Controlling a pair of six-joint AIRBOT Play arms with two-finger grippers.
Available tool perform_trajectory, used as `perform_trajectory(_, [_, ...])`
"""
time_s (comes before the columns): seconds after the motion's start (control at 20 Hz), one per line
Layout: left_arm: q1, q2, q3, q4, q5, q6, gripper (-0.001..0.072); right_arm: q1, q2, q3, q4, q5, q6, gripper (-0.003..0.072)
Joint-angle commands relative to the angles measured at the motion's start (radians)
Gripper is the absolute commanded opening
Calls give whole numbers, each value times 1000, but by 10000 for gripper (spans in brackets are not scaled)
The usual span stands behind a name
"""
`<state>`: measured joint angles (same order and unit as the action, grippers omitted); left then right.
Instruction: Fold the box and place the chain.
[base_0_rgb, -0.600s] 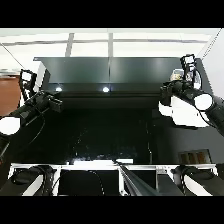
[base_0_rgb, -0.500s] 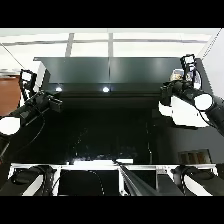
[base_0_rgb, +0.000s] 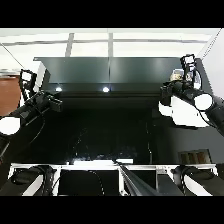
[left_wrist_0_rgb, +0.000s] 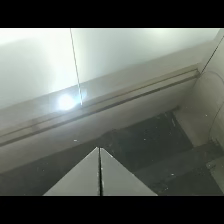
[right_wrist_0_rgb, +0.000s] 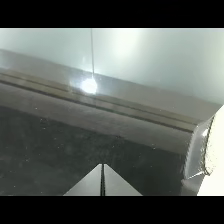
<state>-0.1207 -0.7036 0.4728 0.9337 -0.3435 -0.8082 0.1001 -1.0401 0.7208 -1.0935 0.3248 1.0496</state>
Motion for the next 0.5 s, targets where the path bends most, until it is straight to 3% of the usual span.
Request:
perform_trajectory(0.0, [-1,0,0,0,3,0,29,0,0,0,0,0,0,20])
perform_trajectory(0.2, [-2,0,0,0,20,0,29,1,0,0,46,-35,0,20])
perform_trajectory(0.35, [-2,-23,0,-1,119,0,30,0,-25,0,71,-102,0,31])
perform_trajectory(0.4, [-2,-37,0,-1,148,-5,36,-6,-42,0,65,-105,1,241])
perform_trajectory(0.45, [-2,-53,0,-2,166,-9,244,-17,-64,0,68,-86,2,678])
